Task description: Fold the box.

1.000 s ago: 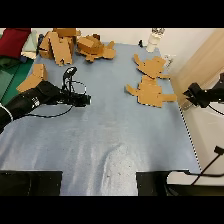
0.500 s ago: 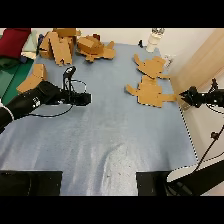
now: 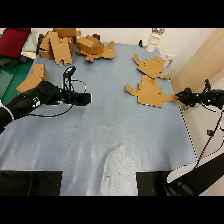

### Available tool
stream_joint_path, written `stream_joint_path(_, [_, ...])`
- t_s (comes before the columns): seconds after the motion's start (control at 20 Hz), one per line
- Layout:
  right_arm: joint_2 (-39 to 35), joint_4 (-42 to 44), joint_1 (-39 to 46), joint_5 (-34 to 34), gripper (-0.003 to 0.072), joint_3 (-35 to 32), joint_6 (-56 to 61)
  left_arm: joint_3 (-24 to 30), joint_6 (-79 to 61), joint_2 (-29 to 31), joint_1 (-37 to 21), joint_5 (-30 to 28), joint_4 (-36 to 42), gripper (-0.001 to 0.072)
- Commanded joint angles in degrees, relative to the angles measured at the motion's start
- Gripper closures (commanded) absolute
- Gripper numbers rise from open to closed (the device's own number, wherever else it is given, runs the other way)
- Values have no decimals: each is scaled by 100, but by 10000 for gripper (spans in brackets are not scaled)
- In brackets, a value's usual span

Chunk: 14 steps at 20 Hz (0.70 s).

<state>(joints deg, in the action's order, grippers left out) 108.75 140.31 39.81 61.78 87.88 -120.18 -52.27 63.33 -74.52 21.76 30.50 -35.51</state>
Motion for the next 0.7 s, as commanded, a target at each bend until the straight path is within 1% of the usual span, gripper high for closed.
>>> stream_joint_path(0.0, [59, 2, -245, 22, 301, 20, -57, -4, 85, -2, -4, 9, 0, 694])
stream_joint_path(0.15, [70, -17, -564, 4, 320, 20, -55, -4, 85, -2, -4, 11, 0, 694])
stream_joint_path(0.3, [160, -37, -778, -24, 323, 20, -31, -4, 85, -2, -4, 42, 2, 693])
stream_joint_path(0.45, [214, -37, -881, 87, 474, 20, -31, -4, 125, -2, -4, 149, 0, 694])
stream_joint_path(0.5, [201, -28, -890, 188, 546, 20, -31, -4, 131, -2, -4, 164, 0, 694])
stream_joint_path(0.55, [188, -37, -901, 293, 565, 22, -35, -4, 225, -2, -4, 164, -2, 694])
stream_joint_path(0.6, [175, -33, -901, 435, 652, 26, -83, -4, 299, -2, -7, 162, 0, 694])
stream_joint_path(0.65, [151, -33, -901, 566, 681, 26, -162, -4, 372, -2, -7, 168, -2, 694])
